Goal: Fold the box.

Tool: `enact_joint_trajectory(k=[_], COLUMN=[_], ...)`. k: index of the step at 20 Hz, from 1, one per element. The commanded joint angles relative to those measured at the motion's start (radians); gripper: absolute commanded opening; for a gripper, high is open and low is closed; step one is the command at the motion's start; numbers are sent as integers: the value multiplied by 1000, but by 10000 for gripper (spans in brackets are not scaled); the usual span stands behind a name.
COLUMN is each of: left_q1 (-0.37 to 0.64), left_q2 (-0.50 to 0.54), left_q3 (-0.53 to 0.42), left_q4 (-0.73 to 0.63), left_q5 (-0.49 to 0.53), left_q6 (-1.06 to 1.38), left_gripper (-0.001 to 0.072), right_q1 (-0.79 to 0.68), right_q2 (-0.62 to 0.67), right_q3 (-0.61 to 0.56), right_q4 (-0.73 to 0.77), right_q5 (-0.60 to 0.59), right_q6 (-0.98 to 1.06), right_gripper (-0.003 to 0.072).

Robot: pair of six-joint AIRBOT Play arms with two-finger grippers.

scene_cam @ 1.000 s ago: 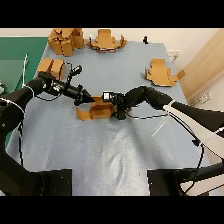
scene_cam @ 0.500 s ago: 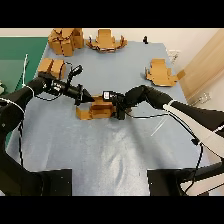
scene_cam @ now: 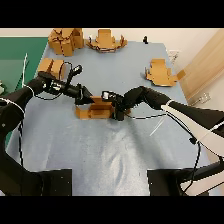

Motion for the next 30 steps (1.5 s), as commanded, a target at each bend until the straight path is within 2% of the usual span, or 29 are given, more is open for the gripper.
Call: enact_joint_trajectory(k=[1,4,5,6,7,9,10,12,14,15,18,19,21,23,24,27,30], left_q1=[22,72,93,116,137,161,156,106,14,-43,-179,-203,-220,-226,-229,-239,-245], left_q2=[13,44,57,74,95,150,188,264,286,283,246,212,119,35,0,-103,-138], left_q3=[8,8,8,8,8,2,-15,-67,-92,-92,-80,-57,22,108,156,277,293], left_q4=[8,68,100,149,207,248,241,235,190,184,205,214,253,355,427,518,554], left_q5=[-19,-45,-50,-71,-112,-189,-193,-137,-76,-21,250,287,296,306,284,77,65], left_q6=[-18,-26,-48,-68,-61,-133,-146,-150,-145,-140,-156,-186,-285,-402,-466,-488,-510], left_gripper=[416,415,367,124,11,3,3,3,4,4,4,4,4,4,4,4,4], right_q1=[0,0,0,0,0,0,0,0,0,0,0,0,0,0,0,0,0], right_q2=[-1,-1,-1,-1,-1,-1,-1,-1,-1,-1,-1,-1,-1,-1,-1,-1,-1], right_q3=[0,0,0,0,0,0,0,0,0,0,0,0,0,0,0,0,0], right_q4=[-3,-3,-2,-2,-2,-2,-3,-2,-2,-2,-2,-2,-2,1,4,5,5], right_q5=[0,0,0,0,0,0,0,0,5,7,7,6,6,6,5,5,2], right_q6=[3,3,3,3,3,3,3,3,3,3,3,3,3,3,3,3,3], right_gripper=[550,550,550,550,550,550,550,551,550,551,551,550,550,550,550,550,550])
